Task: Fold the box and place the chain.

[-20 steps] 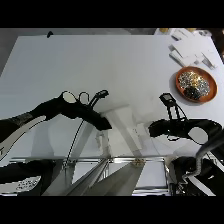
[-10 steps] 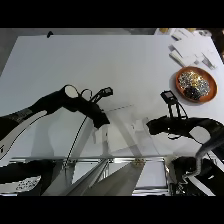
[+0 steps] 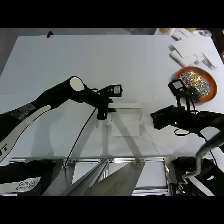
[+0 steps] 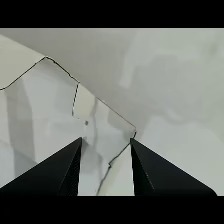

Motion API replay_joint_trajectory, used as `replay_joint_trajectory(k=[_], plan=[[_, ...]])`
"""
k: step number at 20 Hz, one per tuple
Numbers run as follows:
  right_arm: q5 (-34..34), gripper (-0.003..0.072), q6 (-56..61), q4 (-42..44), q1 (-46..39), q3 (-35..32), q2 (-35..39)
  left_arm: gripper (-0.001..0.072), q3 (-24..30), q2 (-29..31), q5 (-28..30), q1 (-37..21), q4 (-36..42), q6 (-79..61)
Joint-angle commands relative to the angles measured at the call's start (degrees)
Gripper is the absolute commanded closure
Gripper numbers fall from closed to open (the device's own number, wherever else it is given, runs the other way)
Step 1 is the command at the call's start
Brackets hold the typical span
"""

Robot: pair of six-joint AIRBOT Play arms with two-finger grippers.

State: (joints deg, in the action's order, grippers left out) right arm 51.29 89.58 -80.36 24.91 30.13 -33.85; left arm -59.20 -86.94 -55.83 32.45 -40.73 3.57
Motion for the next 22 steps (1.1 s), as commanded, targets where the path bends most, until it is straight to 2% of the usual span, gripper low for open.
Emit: replay_joint_trajectory(k=[1, 7, 22], plan=[[2.08, 0.0345, -0.04, -2.54, 0.02, 0.39, 0.33, 0.0706, -0.35, -1.97, 0.72, 0.15, 0.24, -3.13], [2.05, 0.0345, -0.04, -2.45, 0.02, 0.37, 0.33, 0.0704, -0.35, -3.23, -0.09, 0.2, -6.73, -0.48], [1.84, 0.0346, -0.04, -2.45, 0.02, 0.33, 0.33, 0.0704, -0.35, -3.76, 0.94, 0.22, -5.99, 4.44]])
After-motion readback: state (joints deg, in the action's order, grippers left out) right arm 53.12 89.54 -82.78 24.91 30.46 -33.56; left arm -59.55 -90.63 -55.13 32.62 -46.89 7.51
